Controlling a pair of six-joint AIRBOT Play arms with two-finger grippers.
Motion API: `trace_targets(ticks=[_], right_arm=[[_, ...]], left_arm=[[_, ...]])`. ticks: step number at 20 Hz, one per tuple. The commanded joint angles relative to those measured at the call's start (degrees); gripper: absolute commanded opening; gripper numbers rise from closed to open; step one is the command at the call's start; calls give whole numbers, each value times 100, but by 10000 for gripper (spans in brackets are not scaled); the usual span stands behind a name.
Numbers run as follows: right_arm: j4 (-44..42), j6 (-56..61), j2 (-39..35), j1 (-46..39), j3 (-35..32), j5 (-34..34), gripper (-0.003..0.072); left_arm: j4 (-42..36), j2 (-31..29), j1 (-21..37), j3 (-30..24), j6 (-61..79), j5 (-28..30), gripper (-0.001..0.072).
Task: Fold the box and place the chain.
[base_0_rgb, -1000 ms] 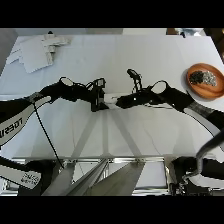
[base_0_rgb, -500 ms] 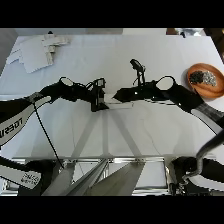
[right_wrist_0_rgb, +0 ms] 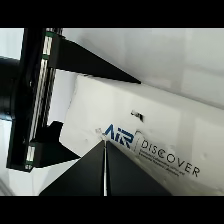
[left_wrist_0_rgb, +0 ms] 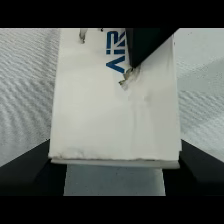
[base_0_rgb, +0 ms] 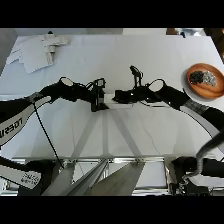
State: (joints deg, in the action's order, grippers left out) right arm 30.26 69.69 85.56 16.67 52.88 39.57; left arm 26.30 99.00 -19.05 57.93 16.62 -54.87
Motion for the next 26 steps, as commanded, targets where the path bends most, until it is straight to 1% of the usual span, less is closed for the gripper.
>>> trace_targets(ticks=[1,11,13,16,20,23,26], right_arm=[[201,101,131,76,-4,26,9],[404,98,133,111,-2,-11,10],[413,55,-33,105,-2,-20,11],[601,-2,-647,70,-2,-269,12],[833,-118,-1718,-385,-2,-291,12],[1558,-101,-2391,-822,-2,-111,12],[2675,164,-2787,-1342,-2,439,12]], left_arm=[[-9,-2,2,0,-13,-2,276],[-9,-4,2,2,-13,0,276],[-9,-2,2,0,-13,0,276],[-9,-2,2,0,-13,0,276],[-9,-2,2,0,-13,0,276],[-9,-2,2,0,-13,0,276],[-9,-2,2,0,-13,0,276]])
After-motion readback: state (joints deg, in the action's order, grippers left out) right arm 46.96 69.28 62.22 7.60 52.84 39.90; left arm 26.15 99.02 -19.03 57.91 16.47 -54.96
